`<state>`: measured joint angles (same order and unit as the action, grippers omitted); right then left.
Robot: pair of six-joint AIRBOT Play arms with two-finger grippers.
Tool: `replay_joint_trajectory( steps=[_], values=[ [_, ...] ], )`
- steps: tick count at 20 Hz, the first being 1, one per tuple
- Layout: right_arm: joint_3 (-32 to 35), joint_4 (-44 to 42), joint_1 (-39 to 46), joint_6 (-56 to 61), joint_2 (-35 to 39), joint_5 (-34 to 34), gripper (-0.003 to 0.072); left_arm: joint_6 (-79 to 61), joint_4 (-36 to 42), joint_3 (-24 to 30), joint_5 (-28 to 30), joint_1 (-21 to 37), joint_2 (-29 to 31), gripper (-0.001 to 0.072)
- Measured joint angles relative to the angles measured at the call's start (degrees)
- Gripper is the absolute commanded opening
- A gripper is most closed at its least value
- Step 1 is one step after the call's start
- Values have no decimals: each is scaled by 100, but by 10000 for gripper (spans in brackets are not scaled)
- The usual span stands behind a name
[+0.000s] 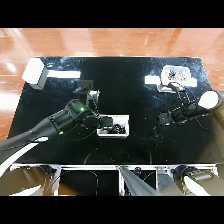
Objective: Fold the box and place the chain.
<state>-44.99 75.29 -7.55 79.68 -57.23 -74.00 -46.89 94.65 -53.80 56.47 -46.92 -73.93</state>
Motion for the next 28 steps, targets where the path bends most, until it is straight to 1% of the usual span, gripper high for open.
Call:
replay_joint_trajectory(
  steps=[1, 2, 4, 6, 8, 10, 12, 14, 16, 18, 20, 22, 25, 28],
  values=[
    [2, -11, 0, 0, 0, 11, 554, -109, 11, -26, 79, 0, 83, 505],
    [7, -20, 0, 0, -2, 28, 571, -247, 20, -39, 254, 0, 175, 505],
    [11, -22, 7, -9, 0, 39, 572, -667, 15, -48, 728, 0, 409, 505],
    [11, -33, 4, -20, 0, 15, 572, -1069, -96, 55, 1233, 15, 745, 504],
    [4, -79, 4, -22, 0, -17, 572, -1327, -341, 345, 1648, 168, 1233, 504],
    [-59, -208, 4, -17, -4, 4, 571, -1513, -514, 802, 1958, 581, 1858, 505],
    [-247, -328, -63, 105, -125, 203, 571, -1751, -354, 1259, 1928, 1239, 2444, 505],
    [-675, -435, -256, 214, -507, 400, 572, -2238, 164, 1587, 1685, 1978, 2789, 505],
    [-1381, -490, -518, 221, -1108, 538, 572, -2841, 791, 1764, 1394, 2581, 2940, 505],
    [-2243, -588, -796, 0, -1790, 608, 572, -3226, 1178, 1856, 1165, 2975, 2999, 505],
    [-2994, -800, -1054, -487, -2393, 450, 570, -3447, 1423, 1904, 1056, 3163, 3018, 505],
    [-3447, -1137, -1281, -1117, -2815, 31, 570, -3580, 1582, 1932, 1056, 3200, 3032, 505],
    [-3759, -1672, -1585, -1871, -3130, -404, 570, -3689, 1696, 1947, 1058, 3082, 3008, 505],
    [-3845, -1812, -1888, -2339, -3257, -706, 570, -3742, 1757, 1956, 1051, 2905, 2907, 505]
  ],
)
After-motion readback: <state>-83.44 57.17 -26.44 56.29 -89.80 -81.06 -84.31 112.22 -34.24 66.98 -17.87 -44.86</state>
